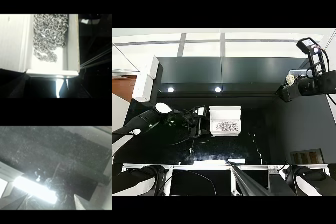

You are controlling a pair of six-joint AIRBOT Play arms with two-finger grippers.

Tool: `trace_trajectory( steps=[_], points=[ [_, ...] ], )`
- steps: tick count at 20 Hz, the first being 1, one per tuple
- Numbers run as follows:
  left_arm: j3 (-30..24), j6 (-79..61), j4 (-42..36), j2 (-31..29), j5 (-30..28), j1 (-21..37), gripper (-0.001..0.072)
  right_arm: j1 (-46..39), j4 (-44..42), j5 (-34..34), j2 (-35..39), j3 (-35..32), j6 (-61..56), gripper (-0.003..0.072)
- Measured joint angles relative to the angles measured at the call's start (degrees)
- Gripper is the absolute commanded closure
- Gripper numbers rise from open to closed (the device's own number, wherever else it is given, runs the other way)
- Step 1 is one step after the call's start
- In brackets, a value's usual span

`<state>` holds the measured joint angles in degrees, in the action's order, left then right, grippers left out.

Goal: Fold the box and place the chain.

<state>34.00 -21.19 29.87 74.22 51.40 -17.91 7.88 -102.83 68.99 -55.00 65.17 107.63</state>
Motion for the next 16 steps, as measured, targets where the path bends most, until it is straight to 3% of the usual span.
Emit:
trace_trajectory(
  steps=[16],
  points=[
    [0.0, 0.17, 0.13, 0.04, -1.46, -2.14, 0.0003, -0.02, -0.2, -0.85, 0.0, 0.0, 0.0, -0.0018]
  ],
)
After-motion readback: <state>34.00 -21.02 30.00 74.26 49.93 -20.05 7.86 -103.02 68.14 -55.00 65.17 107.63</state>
